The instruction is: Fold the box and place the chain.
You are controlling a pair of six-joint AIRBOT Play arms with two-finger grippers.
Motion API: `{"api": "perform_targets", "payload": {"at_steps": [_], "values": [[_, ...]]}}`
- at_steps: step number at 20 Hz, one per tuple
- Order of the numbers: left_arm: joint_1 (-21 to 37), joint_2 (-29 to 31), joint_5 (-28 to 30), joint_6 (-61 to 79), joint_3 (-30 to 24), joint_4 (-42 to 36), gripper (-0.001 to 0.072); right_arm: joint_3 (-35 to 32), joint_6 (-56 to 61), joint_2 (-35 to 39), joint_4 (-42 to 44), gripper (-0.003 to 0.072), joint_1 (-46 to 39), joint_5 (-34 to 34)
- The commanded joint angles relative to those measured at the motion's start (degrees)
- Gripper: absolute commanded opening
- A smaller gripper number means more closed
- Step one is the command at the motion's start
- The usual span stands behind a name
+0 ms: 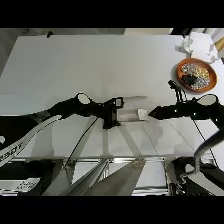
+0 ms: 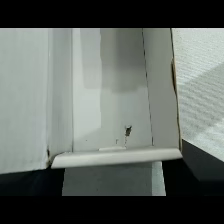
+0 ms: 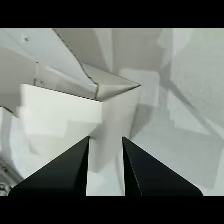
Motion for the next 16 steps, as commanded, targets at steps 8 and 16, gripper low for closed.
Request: {"api": "perform_targets", "payload": {"at_steps": [8, 16], "values": [[0.0, 0.0, 0.0, 0.0, 0.0, 0.0, 0.0207, 0.0, 15.6, 0.5, -9.4, 0.0463, 10.8, -9.2], [0.0, 0.0, 0.0, 0.0, 0.0, 0.0, 0.0207, 9.6, 41.7, -0.8, -30.9, 0.0457, 24.9, -8.9]]}}
